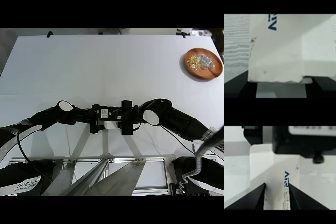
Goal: Fold the box and place the chain.
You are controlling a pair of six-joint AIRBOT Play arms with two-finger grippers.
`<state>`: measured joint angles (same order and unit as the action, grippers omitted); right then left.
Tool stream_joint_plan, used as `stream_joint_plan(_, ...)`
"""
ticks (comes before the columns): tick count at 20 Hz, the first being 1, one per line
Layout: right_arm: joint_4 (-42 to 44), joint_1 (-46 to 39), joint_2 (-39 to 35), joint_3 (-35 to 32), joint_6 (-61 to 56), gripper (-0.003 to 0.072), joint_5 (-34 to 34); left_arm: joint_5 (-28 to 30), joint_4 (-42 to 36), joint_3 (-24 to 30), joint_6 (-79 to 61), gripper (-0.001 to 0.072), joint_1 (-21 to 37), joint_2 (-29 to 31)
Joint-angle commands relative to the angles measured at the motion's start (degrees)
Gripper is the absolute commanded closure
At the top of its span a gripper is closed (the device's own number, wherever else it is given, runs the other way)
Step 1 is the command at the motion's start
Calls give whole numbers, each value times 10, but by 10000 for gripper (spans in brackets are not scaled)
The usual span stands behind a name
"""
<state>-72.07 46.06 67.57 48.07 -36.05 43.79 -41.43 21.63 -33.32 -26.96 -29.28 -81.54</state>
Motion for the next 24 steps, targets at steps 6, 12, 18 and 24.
stream_joint_plan(6,-1,-19,-10,1,-1,398,5,0,0,0,0,315,0,0)
stream_joint_plan(12,5,-19,5,1,-11,397,2,0,0,0,0,315,0,0)
stream_joint_plan(18,5,-19,10,1,-18,398,-28,0,0,0,0,315,0,0)
stream_joint_plan(24,5,-19,10,1,-31,398,-48,0,0,0,0,315,0,0)
